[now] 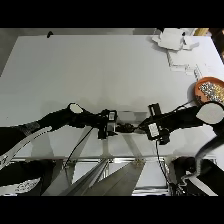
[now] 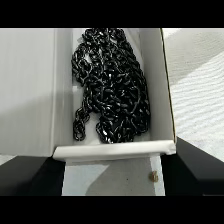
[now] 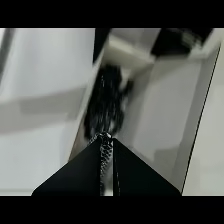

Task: Fold the box and place the chain.

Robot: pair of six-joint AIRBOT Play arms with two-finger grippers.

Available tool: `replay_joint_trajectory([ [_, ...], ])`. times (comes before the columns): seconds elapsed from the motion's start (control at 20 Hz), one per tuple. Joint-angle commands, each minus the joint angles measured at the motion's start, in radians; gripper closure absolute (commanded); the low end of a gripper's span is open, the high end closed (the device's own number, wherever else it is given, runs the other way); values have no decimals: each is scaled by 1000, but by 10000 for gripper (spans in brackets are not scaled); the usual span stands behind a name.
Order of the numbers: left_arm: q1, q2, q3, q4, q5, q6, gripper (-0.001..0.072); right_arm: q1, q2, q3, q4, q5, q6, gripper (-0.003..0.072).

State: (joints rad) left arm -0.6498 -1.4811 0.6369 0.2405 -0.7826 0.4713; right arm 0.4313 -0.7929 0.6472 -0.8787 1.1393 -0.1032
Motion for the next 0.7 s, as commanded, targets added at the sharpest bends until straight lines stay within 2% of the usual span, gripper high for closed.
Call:
replay_joint_trajectory([
  [0.0,0,1,1,0,0,0,438,130,-42,1,94,-157,2,665],
  [0.25,0,1,1,0,0,0,438,198,-217,1,88,-211,2,664],
  [0.35,0,1,1,0,0,0,438,209,-240,1,47,-217,2,656],
  [0.4,0,1,1,0,1,0,438,209,-234,4,11,-217,3,619],
  [0.5,0,1,1,0,0,0,438,183,-201,23,-109,-201,64,590],
  [0.6,0,1,1,0,1,0,438,115,-148,58,-221,-141,126,463],
  [0.65,0,1,1,0,0,0,438,73,-117,72,-246,-102,126,450],
])
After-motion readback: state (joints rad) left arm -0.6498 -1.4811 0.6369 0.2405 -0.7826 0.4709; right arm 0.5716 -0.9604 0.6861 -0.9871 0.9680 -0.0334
